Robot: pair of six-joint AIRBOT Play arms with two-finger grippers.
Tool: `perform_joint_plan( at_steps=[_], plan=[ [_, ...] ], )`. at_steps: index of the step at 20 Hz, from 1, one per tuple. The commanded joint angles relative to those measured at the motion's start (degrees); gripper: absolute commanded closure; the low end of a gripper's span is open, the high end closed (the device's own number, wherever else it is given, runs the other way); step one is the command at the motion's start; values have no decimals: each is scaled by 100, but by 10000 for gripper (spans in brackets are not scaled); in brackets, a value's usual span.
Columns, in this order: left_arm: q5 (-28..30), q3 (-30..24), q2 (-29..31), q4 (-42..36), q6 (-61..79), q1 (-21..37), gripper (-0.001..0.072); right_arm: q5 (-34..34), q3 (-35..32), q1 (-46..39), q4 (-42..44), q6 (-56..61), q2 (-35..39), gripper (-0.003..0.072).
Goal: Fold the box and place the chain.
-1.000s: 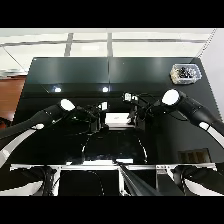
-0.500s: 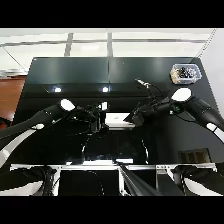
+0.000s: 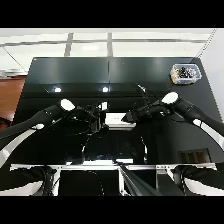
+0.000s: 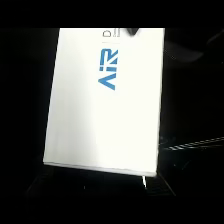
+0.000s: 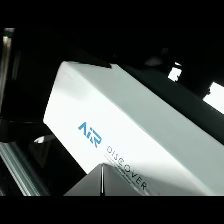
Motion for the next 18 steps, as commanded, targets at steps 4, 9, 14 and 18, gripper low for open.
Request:
perform_joint_plan(
  at_steps=[4, 9, 14, 18],
  plan=[
    [22, 7, -2, -107, -9, 4, 307, 501, 140, -98, -361, 254, 138, 667],
    [-15, 9, 197, 216, -697, 4, 33, 1777, 466, -1364, -1027, 87, 1294, 668],
    [-1099, 546, 890, 1462, -2404, -2, 0, 2350, 463, -3121, -1408, 238, 2107, 668],
    [-957, 1423, 634, 1375, -3189, -304, 1, 2050, 358, -3250, -1259, 219, 2127, 667]
  ],
)
